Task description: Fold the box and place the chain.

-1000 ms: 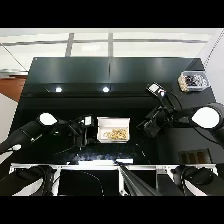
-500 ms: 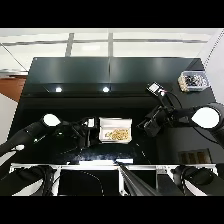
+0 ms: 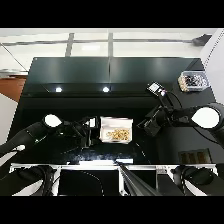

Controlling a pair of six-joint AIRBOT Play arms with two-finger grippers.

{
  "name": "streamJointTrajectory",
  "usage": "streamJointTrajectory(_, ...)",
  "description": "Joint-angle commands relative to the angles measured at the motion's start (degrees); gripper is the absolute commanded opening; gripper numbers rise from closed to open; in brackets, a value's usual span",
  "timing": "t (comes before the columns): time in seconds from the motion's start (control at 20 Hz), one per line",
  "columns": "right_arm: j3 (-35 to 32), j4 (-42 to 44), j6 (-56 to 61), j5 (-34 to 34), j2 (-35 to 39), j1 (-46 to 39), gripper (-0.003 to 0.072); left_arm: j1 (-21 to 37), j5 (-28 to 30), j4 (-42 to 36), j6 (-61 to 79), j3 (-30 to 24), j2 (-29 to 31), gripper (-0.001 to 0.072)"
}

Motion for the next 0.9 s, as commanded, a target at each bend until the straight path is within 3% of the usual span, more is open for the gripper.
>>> streamJointTrajectory(0.0,0.02,0.04,0.04,-0.02,0.04,-0.02,0.0659,-0.04,0.04,0.42,-0.07,0.63,0.04,0.0706)
streamJointTrajectory(0.85,0.02,0.04,0.02,-0.09,0.04,-0.02,0.0659,-2.21,-1.18,0.5,-0.37,2.32,-3.54,0.0706)
